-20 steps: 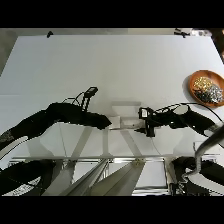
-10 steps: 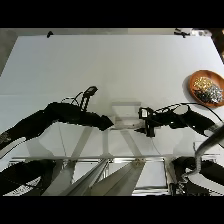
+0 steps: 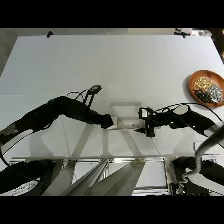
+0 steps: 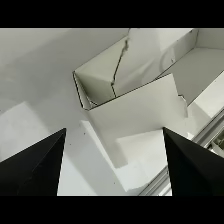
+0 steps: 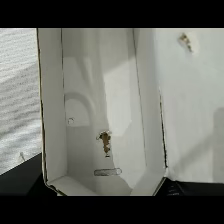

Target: Fold the box and place the chain.

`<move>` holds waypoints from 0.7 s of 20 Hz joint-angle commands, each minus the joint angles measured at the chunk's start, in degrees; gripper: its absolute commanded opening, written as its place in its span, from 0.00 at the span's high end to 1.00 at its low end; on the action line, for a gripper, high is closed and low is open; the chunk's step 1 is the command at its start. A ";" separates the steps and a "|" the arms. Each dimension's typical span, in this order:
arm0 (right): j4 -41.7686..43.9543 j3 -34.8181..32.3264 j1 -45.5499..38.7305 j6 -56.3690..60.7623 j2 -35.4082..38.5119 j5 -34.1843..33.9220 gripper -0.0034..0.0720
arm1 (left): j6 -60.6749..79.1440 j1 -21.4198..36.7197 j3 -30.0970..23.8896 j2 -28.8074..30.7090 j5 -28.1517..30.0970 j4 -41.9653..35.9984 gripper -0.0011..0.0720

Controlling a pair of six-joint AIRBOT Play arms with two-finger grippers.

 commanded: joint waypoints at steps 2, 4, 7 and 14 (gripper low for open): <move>0.02 -0.02 0.02 0.02 -0.02 0.02 0.41 | -8.61 -2.97 6.03 -4.35 2.56 6.75 0.08; 0.02 -0.02 0.02 0.02 -0.02 0.02 0.41 | -13.53 -3.74 8.13 -5.29 3.98 10.93 0.07; 0.02 -0.02 0.02 0.02 -0.02 0.00 0.41 | -19.63 -3.96 10.67 -5.49 5.60 14.05 0.07; 0.02 -0.02 0.02 0.02 -0.02 0.00 0.41 | -33.83 -7.45 12.28 -5.99 8.81 23.50 0.09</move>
